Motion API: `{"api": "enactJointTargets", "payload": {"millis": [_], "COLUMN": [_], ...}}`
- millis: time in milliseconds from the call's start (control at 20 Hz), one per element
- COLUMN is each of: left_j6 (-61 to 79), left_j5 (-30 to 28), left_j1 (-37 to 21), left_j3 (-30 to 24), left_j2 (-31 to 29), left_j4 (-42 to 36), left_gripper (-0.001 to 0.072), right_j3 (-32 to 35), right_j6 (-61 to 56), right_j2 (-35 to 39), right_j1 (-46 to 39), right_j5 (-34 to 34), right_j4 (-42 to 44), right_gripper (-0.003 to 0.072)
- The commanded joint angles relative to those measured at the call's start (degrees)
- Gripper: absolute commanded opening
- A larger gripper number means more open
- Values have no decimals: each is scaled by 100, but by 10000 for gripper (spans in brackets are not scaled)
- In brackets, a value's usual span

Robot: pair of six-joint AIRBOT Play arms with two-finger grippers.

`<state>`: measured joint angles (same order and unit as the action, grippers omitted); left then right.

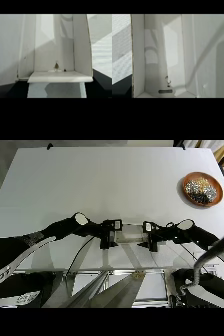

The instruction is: Fold the box and place the chain.

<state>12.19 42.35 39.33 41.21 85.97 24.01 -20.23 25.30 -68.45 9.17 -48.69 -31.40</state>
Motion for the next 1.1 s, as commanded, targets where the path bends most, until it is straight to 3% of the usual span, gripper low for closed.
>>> {"api": "enactJointTargets", "payload": {"millis": [0,200,250,400,500,550,800,850,950,1050], "left_j6": [184,304,302,302,306,304,302,302,284,275], "left_j5": [107,120,122,153,157,157,118,122,122,127], "left_j1": [-2,-2,-2,-2,-2,-2,-2,-2,-2,-35], "left_j3": [-2,-4,-4,-17,-92,-144,-221,-221,-221,-221], "left_j2": [-9,-9,-9,-7,-7,-7,-9,-9,-11,-66], "left_j4": [-170,-262,-262,-260,-260,-256,-258,-256,-256,-251], "left_gripper": [701,695,644,439,193,137,142,170,303,326], "right_j3": [0,0,0,0,0,0,0,0,0,0], "right_j6": [7,7,7,7,7,7,7,7,7,7], "right_j2": [0,0,0,0,0,0,0,0,0,0], "right_j1": [0,0,-2,0,0,0,0,-2,0,0], "right_j5": [4,2,2,2,2,2,2,2,2,4], "right_j4": [-7,-7,-7,-7,-7,-7,-7,-7,-7,-7], "right_gripper": [343,343,343,343,343,343,343,343,343,343]}}
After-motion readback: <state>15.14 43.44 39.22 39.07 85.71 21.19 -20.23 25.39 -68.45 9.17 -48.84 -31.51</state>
